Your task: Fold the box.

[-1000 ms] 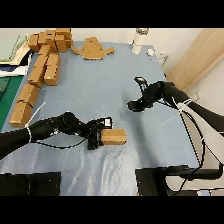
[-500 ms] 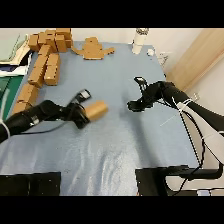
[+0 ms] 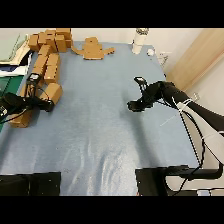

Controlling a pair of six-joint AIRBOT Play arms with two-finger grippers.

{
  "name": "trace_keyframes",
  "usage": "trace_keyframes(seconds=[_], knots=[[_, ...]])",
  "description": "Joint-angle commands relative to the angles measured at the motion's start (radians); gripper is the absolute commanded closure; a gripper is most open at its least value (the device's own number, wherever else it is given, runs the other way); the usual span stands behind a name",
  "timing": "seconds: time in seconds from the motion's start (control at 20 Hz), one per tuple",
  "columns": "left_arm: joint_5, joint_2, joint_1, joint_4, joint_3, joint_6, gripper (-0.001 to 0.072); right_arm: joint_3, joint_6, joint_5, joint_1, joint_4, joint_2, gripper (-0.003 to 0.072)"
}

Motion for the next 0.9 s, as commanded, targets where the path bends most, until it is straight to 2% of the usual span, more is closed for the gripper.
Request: trace_keyframes(seconds=[0.0, 0.35, 0.5, 0.85], knots=[[0.106, -0.048, 0.046, 0.009, 0.022, -0.019, 0.0271, 0.001, 0.000, 0.000, 0.000, 0.000, -0.001, 0.0682], [0.079, -0.268, 0.045, 0.009, 0.218, -0.150, 0.0271, 0.001, 0.000, 0.000, 0.000, 0.000, -0.001, 0.0682], [0.001, -0.336, 0.044, 0.009, 0.298, -0.176, 0.0271, 0.001, 0.000, 0.000, 0.000, 0.000, -0.001, 0.0682], [-0.027, -0.363, 0.046, 0.016, 0.326, -0.220, 0.0268, 0.001, 0.000, 0.000, 0.000, 0.000, -0.001, 0.0681]])
